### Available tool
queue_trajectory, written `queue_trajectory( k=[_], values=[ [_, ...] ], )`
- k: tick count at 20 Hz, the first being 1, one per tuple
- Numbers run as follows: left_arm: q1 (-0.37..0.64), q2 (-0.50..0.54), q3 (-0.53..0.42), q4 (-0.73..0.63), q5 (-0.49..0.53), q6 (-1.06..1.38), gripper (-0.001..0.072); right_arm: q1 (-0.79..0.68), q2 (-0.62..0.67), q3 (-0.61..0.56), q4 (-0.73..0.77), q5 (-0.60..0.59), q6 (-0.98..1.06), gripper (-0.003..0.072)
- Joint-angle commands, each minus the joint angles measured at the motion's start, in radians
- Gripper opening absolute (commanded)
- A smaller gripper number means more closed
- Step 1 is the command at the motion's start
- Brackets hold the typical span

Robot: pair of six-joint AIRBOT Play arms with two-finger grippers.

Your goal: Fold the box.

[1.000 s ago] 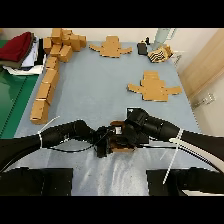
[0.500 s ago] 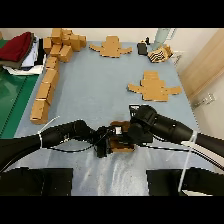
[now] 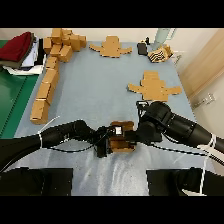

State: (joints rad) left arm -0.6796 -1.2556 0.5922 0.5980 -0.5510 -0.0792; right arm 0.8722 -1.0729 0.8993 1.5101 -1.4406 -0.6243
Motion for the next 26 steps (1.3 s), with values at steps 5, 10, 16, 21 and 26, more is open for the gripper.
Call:
queue_trajectory(
  k=[5, 10, 16, 21, 26],
  values=[
    [0.0, 0.0, 0.001, 0.0, 0.0, 0.0, 0.0518, -0.11, 0.007, -0.008, -0.123, -0.128, -0.14, 0.0301],
    [0.0, 0.0, 0.001, 0.0, 0.0, 0.0, 0.0518, -0.476, -0.047, -0.047, -0.195, 0.011, -0.382, 0.0005],
    [0.0, 0.0, 0.001, 0.0, 0.0, 0.0, 0.0518, -0.953, -0.341, -0.009, 1.106, 0.221, -1.281, 0.0003],
    [0.0, 0.0, 0.001, 0.0, -0.001, 0.0, 0.0518, -0.888, -0.42, 0.044, 1.183, 0.194, -1.497, 0.0001],
    [0.0, 0.001, 0.001, 0.0, 0.0, 0.0, 0.0518, -0.791, -0.422, 0.044, 1.179, 0.021, -1.675, 0.0001]
  ],
)
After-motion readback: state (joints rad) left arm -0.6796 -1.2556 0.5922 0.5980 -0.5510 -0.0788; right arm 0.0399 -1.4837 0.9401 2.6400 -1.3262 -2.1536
